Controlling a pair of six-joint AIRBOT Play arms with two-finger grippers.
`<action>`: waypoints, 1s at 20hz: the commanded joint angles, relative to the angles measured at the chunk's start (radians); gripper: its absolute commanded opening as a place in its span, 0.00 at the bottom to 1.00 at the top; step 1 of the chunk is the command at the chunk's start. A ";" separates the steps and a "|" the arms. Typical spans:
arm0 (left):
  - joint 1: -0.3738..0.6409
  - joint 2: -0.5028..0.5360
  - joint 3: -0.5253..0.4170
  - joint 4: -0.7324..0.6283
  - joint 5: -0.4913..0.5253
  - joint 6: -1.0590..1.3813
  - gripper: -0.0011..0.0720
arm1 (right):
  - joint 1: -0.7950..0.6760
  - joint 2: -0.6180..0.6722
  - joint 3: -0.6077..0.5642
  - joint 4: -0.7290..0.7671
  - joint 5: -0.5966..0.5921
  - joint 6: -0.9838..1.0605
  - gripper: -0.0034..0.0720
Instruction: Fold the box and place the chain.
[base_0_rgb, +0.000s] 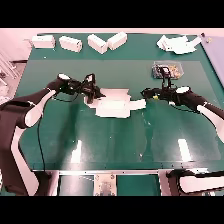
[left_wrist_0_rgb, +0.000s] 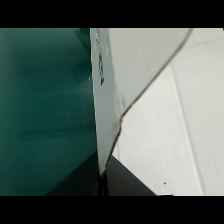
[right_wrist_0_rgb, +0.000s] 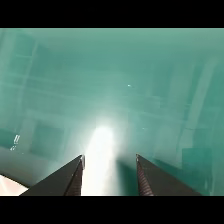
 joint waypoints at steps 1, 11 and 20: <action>-0.001 0.022 -0.008 -0.007 0.015 0.021 0.03 | 0.005 -0.001 0.000 0.000 0.000 0.000 0.56; -0.001 0.023 -0.100 -0.096 0.060 0.159 0.03 | 0.005 -0.022 -0.001 -0.003 0.000 0.000 0.56; -0.001 0.023 -0.096 -0.102 0.023 0.158 0.04 | 0.005 -0.022 0.001 0.000 0.000 -0.008 0.56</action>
